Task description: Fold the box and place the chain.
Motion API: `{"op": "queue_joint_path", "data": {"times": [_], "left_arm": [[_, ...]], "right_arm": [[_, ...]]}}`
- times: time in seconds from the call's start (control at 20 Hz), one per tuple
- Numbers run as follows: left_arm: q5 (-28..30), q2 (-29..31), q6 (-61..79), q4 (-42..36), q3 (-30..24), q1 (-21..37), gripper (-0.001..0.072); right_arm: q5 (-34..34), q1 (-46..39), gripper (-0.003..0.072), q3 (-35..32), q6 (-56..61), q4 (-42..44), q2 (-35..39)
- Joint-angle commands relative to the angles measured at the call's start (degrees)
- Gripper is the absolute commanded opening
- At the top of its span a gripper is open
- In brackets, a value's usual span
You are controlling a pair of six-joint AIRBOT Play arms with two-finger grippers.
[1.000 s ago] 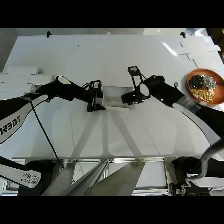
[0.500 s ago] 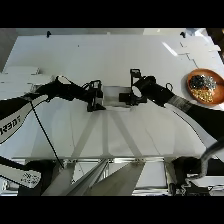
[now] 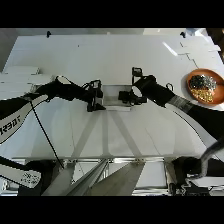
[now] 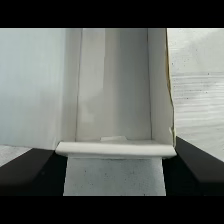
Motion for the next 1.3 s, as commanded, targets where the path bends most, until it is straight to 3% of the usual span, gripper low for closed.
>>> {"op": "queue_joint_path", "data": {"times": [0.0, 0.2, 0.3, 0.65, 1.0, 1.25], "left_arm": [[0.07, 0.00, 0.07, 0.02, 0.00, 0.02, 0.0337], [0.07, 0.00, 0.07, 0.04, 0.00, 0.00, 0.0337], [0.07, 0.00, 0.07, 0.02, 0.00, 0.00, 0.0337], [0.09, 0.00, 0.09, 0.02, 0.00, 0.02, 0.0337], [0.07, 0.00, 0.07, 0.02, 0.00, 0.02, 0.0337], [0.07, 0.00, 0.07, 0.04, 0.00, 0.00, 0.0337]], "right_arm": [[1.44, -0.48, 0.0402, 0.09, 0.00, -0.31, 3.04], [11.69, -3.89, 0.0396, 0.09, -5.42, -2.45, 8.46], [15.74, -7.26, 0.0357, 0.09, -9.55, -3.54, 11.61], [16.68, -26.16, 0.0351, 0.09, -25.44, -9.99, 22.34], [13.14, -52.89, 0.0361, 0.07, -41.07, -7.41, 17.53], [8.87, -61.53, 0.0363, 0.07, -44.48, -2.38, 7.56]]}}
